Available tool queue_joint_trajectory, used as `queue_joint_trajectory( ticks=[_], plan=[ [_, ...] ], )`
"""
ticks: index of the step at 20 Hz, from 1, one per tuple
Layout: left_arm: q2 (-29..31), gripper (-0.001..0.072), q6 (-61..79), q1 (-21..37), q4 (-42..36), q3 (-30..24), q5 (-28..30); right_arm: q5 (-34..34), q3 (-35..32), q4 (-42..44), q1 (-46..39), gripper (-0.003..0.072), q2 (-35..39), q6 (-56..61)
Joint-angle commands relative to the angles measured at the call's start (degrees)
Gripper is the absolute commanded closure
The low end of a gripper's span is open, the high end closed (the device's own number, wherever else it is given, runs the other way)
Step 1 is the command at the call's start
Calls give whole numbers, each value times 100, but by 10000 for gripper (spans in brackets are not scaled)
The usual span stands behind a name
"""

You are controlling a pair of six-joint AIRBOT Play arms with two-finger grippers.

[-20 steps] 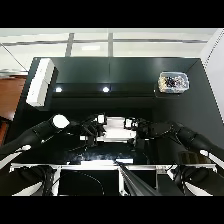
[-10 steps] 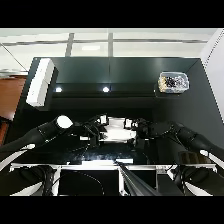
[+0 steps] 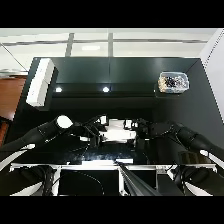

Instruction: Fold the box and place the chain.

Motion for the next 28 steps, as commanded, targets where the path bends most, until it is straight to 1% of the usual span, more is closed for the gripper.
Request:
queue_joint_trajectory(
  ticks=[1, 2, 3, 6, 7, 8, 9, 10, 11, 12, 13, 14, 16, 17, 19, 22, 25, 28],
  plan=[
    [4, 404, -26, 9, 66, 63, -81, 17, -2, 4, 7, 208, 0, 11],
    [48, 646, -87, 37, 173, 118, -197, 17, -2, 7, 7, 208, 0, 13],
    [122, 681, -170, 116, 339, 188, -424, 17, -2, 7, 7, 208, 0, 42],
    [544, 681, -1207, 588, 1025, 249, -951, 20, -2, 4, 7, 208, 0, 50],
    [728, 681, -1912, 861, 1322, 247, -1088, 13, -2, 4, 7, 208, 2, 50],
    [874, 681, -2907, 1198, 1528, 249, -1165, 4, -2, 4, 7, 208, 2, 50],
    [992, 680, -3829, 1646, 1639, 247, -1386, -2, -2, 2, 7, 208, 0, 48],
    [1034, 680, -4474, 2107, 1663, 247, -1740, -2, -2, 4, 7, 208, 0, 48],
    [1025, 680, -4868, 2592, 1663, 245, -2216, -2, -2, 2, 7, 208, 2, 50],
    [1016, 680, -5003, 3001, 1668, 221, -2662, -2, -2, 2, 7, 208, 0, 48],
    [1012, 680, -5001, 3370, 1696, 186, -2988, -2, -2, 4, 7, 208, 0, 50],
    [1012, 681, -5167, 3676, 1670, 109, -3032, -2, -2, 4, 7, 208, 0, 50],
    [1001, 680, -6531, 4207, 1499, -245, -2649, 0, -2, 2, 7, 208, 0, 48],
    [988, 680, -6645, 4350, 1495, -400, -2546, 0, -2, 4, 7, 208, 0, 50],
    [927, 680, -6634, 4417, 1512, -673, -2430, 0, -2, 4, 7, 208, 0, 50],
    [713, 680, -6634, 4256, 1274, -885, -2400, -2, -2, 4, 7, 208, 0, 48],
    [398, 680, -6634, 3807, 984, -896, -2105, 0, -2, 4, 7, 208, 0, 50],
    [155, 680, -6306, 3322, 435, -894, -1816, 0, -2, 4, 7, 208, 0, 50]
  ],
)
